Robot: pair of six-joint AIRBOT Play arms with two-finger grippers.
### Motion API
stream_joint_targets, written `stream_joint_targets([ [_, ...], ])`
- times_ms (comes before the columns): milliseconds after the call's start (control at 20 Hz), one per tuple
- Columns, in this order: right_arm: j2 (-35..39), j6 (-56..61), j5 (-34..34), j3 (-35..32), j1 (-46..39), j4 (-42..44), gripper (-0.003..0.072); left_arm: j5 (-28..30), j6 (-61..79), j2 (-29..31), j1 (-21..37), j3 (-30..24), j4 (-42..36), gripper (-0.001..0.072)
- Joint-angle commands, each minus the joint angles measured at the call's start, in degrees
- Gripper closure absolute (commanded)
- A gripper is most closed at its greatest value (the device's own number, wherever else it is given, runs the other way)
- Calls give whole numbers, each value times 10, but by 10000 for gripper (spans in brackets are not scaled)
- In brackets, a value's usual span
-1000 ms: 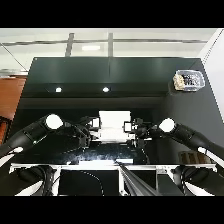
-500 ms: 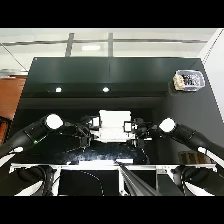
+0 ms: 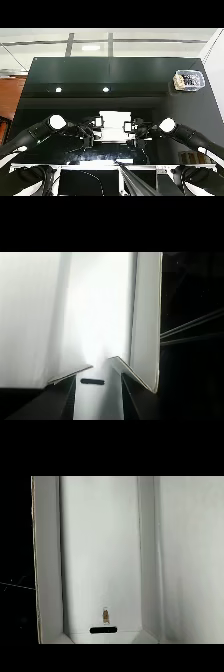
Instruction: Fold the box and place the chain.
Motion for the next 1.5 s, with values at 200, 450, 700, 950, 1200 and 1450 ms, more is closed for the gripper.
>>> stream_joint_targets([
  [200, 0, 1, -1, 0, 0, 2, 448, 21, 6, -14, -15, 0, -22, 377],
  [450, 0, 1, -1, 0, 0, 2, 448, 20, 6, -14, -15, 0, -22, 293],
  [700, 0, 1, -1, 0, 0, 2, 448, 15, 6, -12, -14, 1, -18, 495],
  [950, 0, 1, -1, 0, 0, 1, 448, -6, -129, 59, 18, 2, 86, 682],
  [1200, 0, 1, -1, 0, 0, 2, 448, -69, -435, 184, 171, 0, 160, 682],
  [1450, 0, 1, -1, 0, 0, 2, 448, -161, -659, 185, 359, -19, 194, 681],
])
